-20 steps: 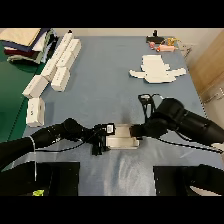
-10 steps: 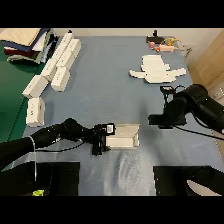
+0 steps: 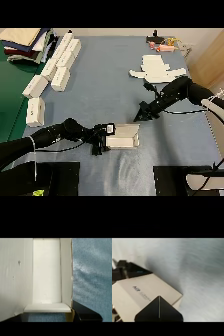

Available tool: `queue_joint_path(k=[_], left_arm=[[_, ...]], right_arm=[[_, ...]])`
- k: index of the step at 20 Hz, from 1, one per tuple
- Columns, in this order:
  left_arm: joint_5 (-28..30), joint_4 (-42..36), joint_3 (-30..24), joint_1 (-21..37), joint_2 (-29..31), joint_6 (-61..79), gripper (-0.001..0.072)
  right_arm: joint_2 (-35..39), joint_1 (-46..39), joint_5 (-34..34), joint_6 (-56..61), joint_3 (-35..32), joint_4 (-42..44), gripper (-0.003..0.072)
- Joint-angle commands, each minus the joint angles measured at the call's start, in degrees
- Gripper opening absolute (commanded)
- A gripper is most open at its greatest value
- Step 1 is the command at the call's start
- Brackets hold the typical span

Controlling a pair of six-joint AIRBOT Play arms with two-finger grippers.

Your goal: Fold the box.

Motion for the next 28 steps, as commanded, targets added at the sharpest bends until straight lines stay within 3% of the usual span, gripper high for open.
queue_joint_path(k=[1,14,17,18,20,22,24,28], left_arm=[[0.0,0.0,0.0,0.0,0.0,0.0,0.0525],[0.1,0.0,0.0,0.0,0.0,0.0,0.0525],[0.0,0.0,0.0,0.0,0.0,0.0,0.0525],[0.0,0.0,0.0,0.0,0.0,0.0,0.0525],[0.0,0.0,0.0,0.0,0.0,0.0,0.0525],[0.0,0.0,0.0,0.0,0.0,0.0,0.0525],[0.0,0.0,0.0,0.0,0.0,0.0,0.0525],[0.0,0.0,0.0,0.0,0.0,0.0,0.0525]], right_arm=[[-1.4,3.5,-2.3,-13.6,1.1,6.2,0.0001],[26.2,26.0,34.5,-30.3,-23.5,3.4,0.0002],[32.9,32.7,43.8,-31.1,-26.9,-2.2,0.0013],[34.0,34.3,44.8,-31.2,-27.1,-5.3,0.0039],[34.0,36.3,44.5,-31.4,-27.1,-9.9,0.0329],[33.4,37.8,44.3,-34.0,-27.0,-12.9,0.0487],[33.4,38.2,44.4,-37.8,-26.9,-13.3,0.0531],[33.4,38.2,44.9,-40.1,-26.9,-20.5,0.0531]])
